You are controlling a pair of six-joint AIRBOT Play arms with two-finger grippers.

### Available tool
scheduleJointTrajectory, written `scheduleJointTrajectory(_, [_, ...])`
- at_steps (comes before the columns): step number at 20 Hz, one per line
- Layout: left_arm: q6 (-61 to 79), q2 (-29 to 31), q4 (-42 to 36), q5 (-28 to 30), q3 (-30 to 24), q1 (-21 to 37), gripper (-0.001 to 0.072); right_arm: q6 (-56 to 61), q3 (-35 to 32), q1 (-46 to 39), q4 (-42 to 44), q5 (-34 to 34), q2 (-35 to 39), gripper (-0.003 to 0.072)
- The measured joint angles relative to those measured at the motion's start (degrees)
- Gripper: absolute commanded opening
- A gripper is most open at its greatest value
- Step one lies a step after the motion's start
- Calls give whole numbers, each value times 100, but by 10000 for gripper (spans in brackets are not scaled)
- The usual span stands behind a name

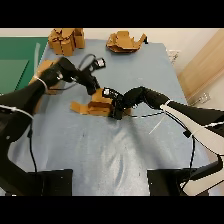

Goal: Fold the box.

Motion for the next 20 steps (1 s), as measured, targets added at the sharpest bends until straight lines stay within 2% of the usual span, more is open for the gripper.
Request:
scheduleJointTrajectory(3, [-125,461,-2,-693,15,610,11,15,0,0,-2,7,-2,272])
scheduleJointTrajectory(7, [269,767,555,-1443,-363,1228,19,15,0,0,-2,20,0,272])
scheduleJointTrajectory(8, [492,782,649,-1624,-481,1268,50,15,0,0,-2,26,-2,272])
scheduleJointTrajectory(10, [973,778,774,-1834,-752,1259,480,13,0,0,-2,31,-2,271])
scheduleJointTrajectory(11, [1152,767,809,-1843,-887,1209,541,15,0,0,-2,37,0,271])
scheduleJointTrajectory(14, [1519,741,870,-1460,-1233,964,538,13,0,0,-2,44,0,272])
scheduleJointTrajectory(18, [1762,671,855,-1250,-1425,640,509,13,0,0,-2,46,0,272])
scheduleJointTrajectory(19, [1794,643,809,-1189,-1443,603,366,13,0,0,-2,46,-2,272])
scheduleJointTrajectory(20, [1808,610,750,-1147,-1460,560,292,13,0,0,-2,48,-2,272])
